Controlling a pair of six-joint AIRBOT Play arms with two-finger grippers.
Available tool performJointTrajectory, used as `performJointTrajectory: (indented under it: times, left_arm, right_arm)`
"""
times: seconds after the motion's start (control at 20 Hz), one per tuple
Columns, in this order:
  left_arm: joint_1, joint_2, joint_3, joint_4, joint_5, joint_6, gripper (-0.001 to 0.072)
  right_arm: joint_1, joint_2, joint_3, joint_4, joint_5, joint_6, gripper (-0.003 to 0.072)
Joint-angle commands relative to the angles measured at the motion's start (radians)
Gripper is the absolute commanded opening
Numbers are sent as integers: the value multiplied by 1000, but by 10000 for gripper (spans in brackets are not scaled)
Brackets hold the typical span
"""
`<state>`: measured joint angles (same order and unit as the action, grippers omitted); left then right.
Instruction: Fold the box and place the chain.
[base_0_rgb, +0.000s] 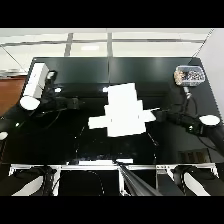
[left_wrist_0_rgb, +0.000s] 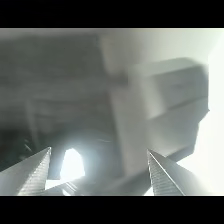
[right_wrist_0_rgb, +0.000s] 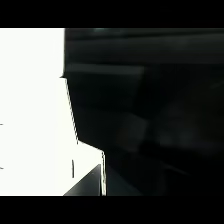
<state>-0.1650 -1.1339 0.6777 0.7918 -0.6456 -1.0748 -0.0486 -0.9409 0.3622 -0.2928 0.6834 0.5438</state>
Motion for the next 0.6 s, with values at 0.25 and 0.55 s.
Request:
performJointTrajectory:
  times: [0.25, 0.55]
  left_arm:
    - [-34, -407, 259, -337, -521, 295, 708]
    - [-72, -631, 449, -347, -672, 314, 708]
  right_arm:
    - [150, 25, -58, 80, -123, -2, 19]
    - [150, 25, -58, 83, -122, -1, 19]
